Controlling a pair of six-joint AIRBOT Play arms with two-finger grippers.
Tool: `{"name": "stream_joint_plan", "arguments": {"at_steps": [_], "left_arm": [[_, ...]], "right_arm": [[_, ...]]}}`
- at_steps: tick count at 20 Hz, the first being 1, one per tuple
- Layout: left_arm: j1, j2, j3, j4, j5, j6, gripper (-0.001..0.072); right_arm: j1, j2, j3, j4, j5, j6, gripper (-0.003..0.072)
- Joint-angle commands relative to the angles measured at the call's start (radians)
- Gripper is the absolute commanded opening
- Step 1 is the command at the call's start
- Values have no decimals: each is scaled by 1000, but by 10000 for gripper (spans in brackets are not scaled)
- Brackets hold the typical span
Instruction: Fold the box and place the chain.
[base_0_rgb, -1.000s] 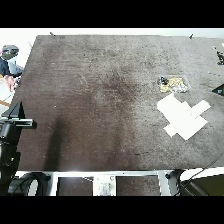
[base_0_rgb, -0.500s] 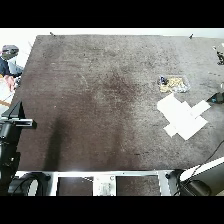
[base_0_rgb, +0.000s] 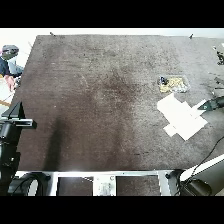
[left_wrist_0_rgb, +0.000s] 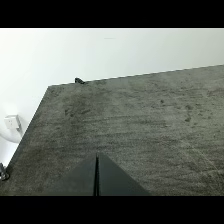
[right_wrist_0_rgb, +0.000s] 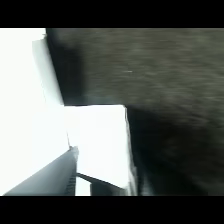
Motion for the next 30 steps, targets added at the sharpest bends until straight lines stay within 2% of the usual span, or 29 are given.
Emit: {"name": "stream_joint_plan", "arguments": {"at_steps": [1, 3, 4, 7, 9, 11, 16, 18, 22, 24, 26, 30], "left_arm": [[0, -1, 0, 0, 0, 0, 12], [0, -1, 0, 0, 0, 0, 12], [0, -1, 0, 0, 0, 0, 12], [0, -1, 0, 0, 0, 0, 12], [0, -1, 0, 0, 0, 0, 12], [0, -1, 0, 0, 0, 0, 12], [0, -1, 0, 0, 0, 0, 12], [0, -1, 0, 0, 0, 0, 12], [0, -1, 0, 0, 0, 0, 12], [0, -1, 0, 0, 0, 0, 12], [0, -1, 0, 0, 0, 0, 12], [0, -1, 3, 0, -2, 0, 12]], "right_arm": [[-1, -3, -21, 9, 54, 15, 276], [-1, -3, -24, -3, 54, 46, 140], [-1, -2, -24, -8, 56, 47, 26], [-2, 43, -61, 121, 56, 72, 14], [4, 113, -157, 162, 56, 73, 13], [18, 199, -303, 222, 55, 72, 13], [124, 462, -783, 527, 20, 72, 12], [222, 577, -961, 622, -106, 71, 12], [472, 742, -1223, 864, -550, 68, 12], [594, 755, -1266, 964, -705, 68, 12], [717, 755, -1257, 1023, -840, 69, 12], [875, 743, -1222, 1036, -1114, 68, 11]]}}
